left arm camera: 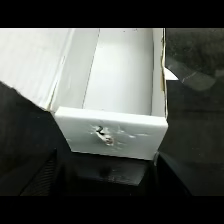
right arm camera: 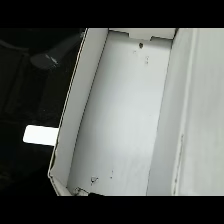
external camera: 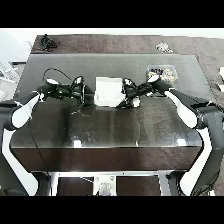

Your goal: Fold the box and place the chain.

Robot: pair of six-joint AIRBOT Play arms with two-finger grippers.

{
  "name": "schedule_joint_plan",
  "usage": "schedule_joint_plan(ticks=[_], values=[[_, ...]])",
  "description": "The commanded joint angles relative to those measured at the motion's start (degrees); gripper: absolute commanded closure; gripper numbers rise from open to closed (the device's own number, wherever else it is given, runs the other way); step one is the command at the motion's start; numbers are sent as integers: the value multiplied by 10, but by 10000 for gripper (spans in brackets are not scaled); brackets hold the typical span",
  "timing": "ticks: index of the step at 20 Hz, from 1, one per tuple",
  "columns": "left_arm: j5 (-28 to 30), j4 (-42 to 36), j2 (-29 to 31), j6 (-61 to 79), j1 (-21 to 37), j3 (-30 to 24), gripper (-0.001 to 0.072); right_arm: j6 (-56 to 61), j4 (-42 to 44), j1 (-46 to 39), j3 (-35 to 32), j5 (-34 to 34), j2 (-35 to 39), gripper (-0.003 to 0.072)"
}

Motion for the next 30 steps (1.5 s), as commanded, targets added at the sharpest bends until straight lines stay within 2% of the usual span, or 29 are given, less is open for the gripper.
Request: schedule_joint_plan(ticks=[1, 4, 10, 17, 21, 30], values=[[-5, -26, 0, 25, -6, 0, -11, 0, 0, 0, 0, 1, 0, 123], [0, -49, 0, 37, -9, 0, -11, 0, 0, 0, 0, 1, 0, 122], [-33, -54, 0, 38, -9, 1, -11, 0, 0, 0, 0, 1, 0, 123], [-21, -71, -21, 40, -16, 1, -11, 0, 0, 0, 0, 1, 0, 123], [10, -74, -22, 61, -33, 1, -11, 0, 0, 0, 0, 1, 0, 123], [9, -78, -34, 70, -35, 1, -8, 0, 0, 0, 0, 1, 0, 123]])
